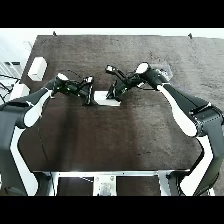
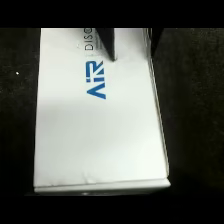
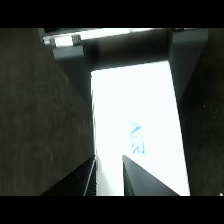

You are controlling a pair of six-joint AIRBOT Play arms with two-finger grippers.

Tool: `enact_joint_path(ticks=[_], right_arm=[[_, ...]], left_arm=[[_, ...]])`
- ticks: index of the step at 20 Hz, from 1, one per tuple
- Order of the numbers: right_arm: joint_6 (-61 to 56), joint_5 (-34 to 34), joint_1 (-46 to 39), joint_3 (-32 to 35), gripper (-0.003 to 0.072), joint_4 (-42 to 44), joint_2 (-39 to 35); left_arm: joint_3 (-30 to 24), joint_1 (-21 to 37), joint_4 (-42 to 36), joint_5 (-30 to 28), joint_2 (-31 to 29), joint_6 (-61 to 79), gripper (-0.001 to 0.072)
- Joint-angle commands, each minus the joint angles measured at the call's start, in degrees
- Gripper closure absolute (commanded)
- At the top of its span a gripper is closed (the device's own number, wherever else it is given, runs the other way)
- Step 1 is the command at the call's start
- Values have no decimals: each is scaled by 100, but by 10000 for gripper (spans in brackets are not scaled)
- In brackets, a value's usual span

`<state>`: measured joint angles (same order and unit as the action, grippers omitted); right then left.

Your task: Fold the box and place the chain.

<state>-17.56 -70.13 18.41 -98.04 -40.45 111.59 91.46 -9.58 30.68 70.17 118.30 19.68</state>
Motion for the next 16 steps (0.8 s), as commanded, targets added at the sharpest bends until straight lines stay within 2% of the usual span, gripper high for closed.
enact_joint_path(ticks=[1,3,7,11,16], right_arm=[[310,-94,-236,15,470,994,-11],[313,-105,-328,17,474,1134,-9],[304,-122,-313,219,668,1130,4],[240,-94,-313,529,668,1108,184],[-203,-101,-254,533,669,505,348]], left_arm=[[2,11,13,-76,-2,-15,182],[2,11,13,-76,-2,-15,182],[2,11,13,-79,-2,-15,182],[2,11,13,-79,-2,-15,181],[2,11,13,-81,-2,-15,182]])
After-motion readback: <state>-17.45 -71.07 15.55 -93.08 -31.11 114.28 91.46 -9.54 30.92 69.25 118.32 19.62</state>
